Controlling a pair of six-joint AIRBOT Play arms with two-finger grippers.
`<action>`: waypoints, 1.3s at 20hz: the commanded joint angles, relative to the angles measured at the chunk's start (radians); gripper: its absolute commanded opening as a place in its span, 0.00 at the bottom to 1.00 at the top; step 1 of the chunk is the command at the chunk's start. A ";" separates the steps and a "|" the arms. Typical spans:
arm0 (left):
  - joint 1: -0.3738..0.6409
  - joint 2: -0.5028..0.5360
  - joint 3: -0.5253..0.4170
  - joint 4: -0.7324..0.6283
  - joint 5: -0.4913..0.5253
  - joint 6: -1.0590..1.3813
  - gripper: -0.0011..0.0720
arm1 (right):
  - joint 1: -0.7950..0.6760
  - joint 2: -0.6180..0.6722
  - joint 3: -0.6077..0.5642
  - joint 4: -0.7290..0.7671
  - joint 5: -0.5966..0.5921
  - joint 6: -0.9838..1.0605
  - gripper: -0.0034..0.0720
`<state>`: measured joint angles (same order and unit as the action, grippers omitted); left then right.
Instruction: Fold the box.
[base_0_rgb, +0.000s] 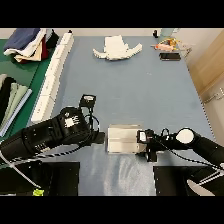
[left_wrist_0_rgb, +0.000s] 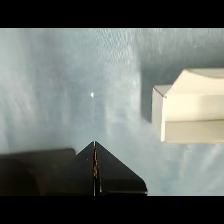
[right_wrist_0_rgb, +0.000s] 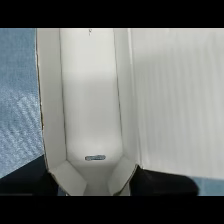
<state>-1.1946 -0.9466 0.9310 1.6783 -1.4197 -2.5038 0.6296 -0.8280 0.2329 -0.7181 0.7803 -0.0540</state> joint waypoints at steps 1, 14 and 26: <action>-0.001 0.010 0.001 0.080 0.092 0.236 0.04 | 0.000 0.000 0.001 0.000 0.000 0.000 0.73; 0.676 0.148 -0.333 -0.766 0.431 2.014 0.96 | 0.000 0.000 0.001 0.000 0.000 0.000 0.73; 0.509 0.105 -0.612 -1.007 0.746 2.496 0.96 | 0.000 0.000 0.001 0.000 0.000 0.000 0.73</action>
<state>-0.6220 -0.8158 0.3454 0.7444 -0.7681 -0.0685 0.6296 -0.8280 0.2329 -0.7177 0.7803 -0.0540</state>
